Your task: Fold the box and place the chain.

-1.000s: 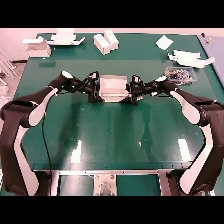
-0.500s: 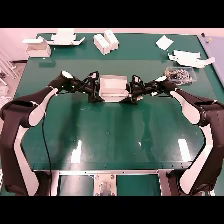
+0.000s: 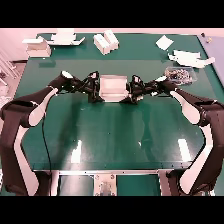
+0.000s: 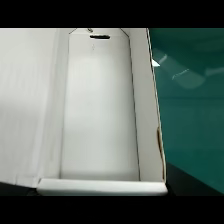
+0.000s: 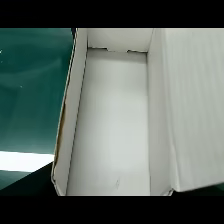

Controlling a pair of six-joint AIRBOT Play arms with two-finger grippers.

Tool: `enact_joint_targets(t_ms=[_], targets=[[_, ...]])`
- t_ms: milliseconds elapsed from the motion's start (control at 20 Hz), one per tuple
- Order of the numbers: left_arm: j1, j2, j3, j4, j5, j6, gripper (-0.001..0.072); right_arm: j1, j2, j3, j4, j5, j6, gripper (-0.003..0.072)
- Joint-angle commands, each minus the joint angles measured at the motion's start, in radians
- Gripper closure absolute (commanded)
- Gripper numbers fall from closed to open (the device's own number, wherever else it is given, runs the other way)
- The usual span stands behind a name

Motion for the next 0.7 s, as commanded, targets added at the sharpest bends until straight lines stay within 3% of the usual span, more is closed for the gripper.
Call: enact_joint_targets(t_ms=[0,450,650], targets=[[0.0,0.0,0.0,0.0,0.002,0.002,0.0169,-0.012,0.002,0.002,0.01,0.007,0.003,-0.003],[0.0,0.0,0.0,0.0,0.002,0.002,0.0169,-0.08,0.062,0.007,-0.013,0.091,0.006,-0.003],[0.0,0.0,0.0,0.0,0.002,0.002,0.0169,-0.118,0.099,0.008,-0.092,0.092,0.079,-0.0031]])
